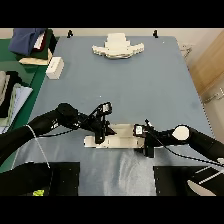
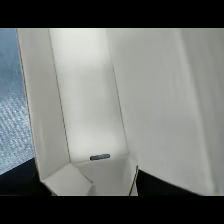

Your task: Fold the box.

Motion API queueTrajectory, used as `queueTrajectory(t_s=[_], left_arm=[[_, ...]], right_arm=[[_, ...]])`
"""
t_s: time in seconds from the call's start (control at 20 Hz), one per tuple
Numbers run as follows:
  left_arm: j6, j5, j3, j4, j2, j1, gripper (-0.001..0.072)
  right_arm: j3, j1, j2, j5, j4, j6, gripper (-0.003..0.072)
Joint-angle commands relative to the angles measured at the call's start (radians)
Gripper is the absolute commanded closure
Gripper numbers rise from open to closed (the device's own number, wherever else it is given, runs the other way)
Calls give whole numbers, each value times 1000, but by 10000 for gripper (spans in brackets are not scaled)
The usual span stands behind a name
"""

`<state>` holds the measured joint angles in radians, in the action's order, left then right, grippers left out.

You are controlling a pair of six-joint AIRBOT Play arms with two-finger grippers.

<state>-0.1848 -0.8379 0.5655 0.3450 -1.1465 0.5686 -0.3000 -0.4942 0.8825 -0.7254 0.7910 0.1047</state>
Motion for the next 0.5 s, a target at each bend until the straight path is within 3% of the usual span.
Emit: queueTrajectory(t_s=[0.0, 0.35, 0.45], left_arm=[[0, 0, 0, 0, 0, -1, 692], [0, 0, 0, 0, 0, -1, 693], [0, 0, 0, 0, 0, -1, 693]], right_arm=[[-1, 1, -14, 1, -31, 0, -34], [-1, 1, -17, 1, -28, 0, -2], [-1, 1, -16, 2, -28, 0, 58]])
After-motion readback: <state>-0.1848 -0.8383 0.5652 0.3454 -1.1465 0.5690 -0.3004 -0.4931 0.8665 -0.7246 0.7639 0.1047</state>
